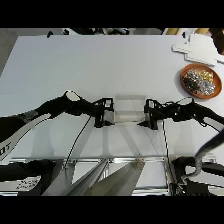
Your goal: Fold the box and place the chain.
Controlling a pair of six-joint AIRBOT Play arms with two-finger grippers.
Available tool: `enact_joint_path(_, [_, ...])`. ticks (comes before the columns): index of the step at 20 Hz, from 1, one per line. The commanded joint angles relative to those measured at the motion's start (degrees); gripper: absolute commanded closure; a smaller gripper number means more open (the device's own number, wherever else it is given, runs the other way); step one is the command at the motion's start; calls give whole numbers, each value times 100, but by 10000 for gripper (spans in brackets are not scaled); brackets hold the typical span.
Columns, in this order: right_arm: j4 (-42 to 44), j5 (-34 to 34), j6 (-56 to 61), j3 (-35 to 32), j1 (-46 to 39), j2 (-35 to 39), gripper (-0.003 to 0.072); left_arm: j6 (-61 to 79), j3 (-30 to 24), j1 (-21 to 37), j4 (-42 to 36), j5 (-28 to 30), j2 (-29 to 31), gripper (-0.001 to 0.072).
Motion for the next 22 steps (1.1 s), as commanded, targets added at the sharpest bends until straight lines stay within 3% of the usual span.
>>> enact_joint_path(1, [-2, 0, 2, 2, 0, -2, 369, 282, -72, 26, -249, -13, 52, 13])
enact_joint_path(7, [0, 0, 2, 2, 0, -2, 369, 284, -334, 11, -354, 33, 52, 13])
enact_joint_path(22, [0, 0, 2, 2, 0, -2, 369, 516, -299, -476, -1003, 503, -61, 14])
